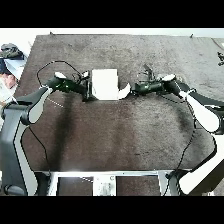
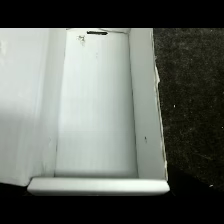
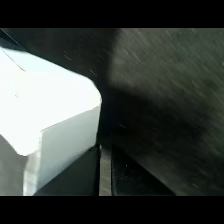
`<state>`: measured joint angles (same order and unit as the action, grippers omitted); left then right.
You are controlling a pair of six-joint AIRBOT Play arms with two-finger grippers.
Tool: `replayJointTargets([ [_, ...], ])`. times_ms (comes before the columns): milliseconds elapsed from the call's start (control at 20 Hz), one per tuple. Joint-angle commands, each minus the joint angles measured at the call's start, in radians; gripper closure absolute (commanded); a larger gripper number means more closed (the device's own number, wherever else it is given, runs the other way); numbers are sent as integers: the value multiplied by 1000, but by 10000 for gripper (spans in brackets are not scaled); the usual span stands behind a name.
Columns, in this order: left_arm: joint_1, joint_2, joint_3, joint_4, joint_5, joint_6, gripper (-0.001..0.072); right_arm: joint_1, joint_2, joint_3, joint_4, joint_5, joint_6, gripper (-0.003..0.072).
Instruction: Fold the box and place the chain.
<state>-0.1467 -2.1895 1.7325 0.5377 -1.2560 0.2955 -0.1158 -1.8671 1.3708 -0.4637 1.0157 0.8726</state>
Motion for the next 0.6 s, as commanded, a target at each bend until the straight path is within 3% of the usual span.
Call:
replayJointTargets([
  [0, 0, 0, 0, 0, 1, 0, 366, 28, 13, 22, 46, 24, -18, 526],
  [50, 0, 0, 0, 0, 0, 0, 366, 40, 13, 28, 45, 21, -3, 307],
  [100, 0, -1, 0, 0, 0, 0, 365, 51, 13, 36, 42, 14, -1, 170],
  [300, 0, -1, 0, 0, 0, 0, 365, 82, 13, 86, -36, 1, 58, 170],
  [550, 0, 0, 0, 0, 0, 0, 366, 137, 7, 176, -253, -10, 213, 193],
])
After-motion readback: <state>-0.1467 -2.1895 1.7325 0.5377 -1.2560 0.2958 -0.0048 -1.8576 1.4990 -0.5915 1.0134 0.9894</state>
